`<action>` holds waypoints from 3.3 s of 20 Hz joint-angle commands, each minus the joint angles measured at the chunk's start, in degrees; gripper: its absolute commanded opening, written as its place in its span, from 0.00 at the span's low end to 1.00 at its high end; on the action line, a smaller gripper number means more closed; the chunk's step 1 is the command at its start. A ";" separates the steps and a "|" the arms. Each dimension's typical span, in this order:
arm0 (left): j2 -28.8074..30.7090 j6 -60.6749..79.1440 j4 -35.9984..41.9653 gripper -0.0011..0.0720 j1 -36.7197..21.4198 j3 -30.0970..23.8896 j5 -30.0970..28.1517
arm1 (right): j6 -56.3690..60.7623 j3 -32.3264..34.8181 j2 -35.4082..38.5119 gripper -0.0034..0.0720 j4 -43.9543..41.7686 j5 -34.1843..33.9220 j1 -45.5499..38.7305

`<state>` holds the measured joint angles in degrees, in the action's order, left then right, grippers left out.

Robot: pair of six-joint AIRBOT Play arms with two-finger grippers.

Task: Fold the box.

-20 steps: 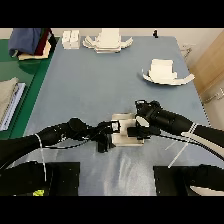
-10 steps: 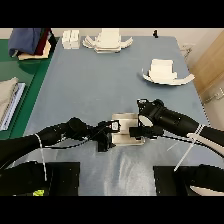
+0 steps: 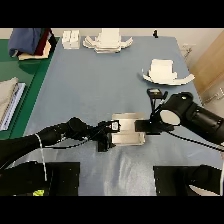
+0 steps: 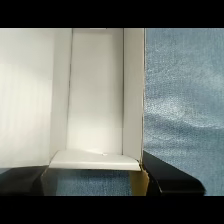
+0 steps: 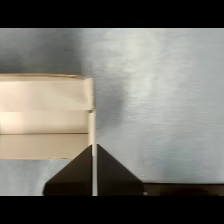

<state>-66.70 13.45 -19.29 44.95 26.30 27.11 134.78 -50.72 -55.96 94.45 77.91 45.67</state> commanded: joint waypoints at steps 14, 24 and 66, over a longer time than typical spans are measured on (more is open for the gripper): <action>-0.02 0.00 -0.02 0.73 -0.02 0.02 -0.02 | -69.48 -2.73 -28.39 0.05 -64.19 -2.40 -44.81; -0.02 0.00 -0.02 0.73 -0.02 0.02 0.00 | -75.21 -1.18 -16.85 0.05 -56.30 4.76 -31.69; 0.00 0.00 -0.02 0.73 -0.02 0.00 0.00 | -92.39 26.62 15.63 0.65 -10.14 -50.75 10.40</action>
<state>-66.70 13.43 -19.29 44.95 26.30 27.11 42.48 -24.36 -40.45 81.56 29.19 55.83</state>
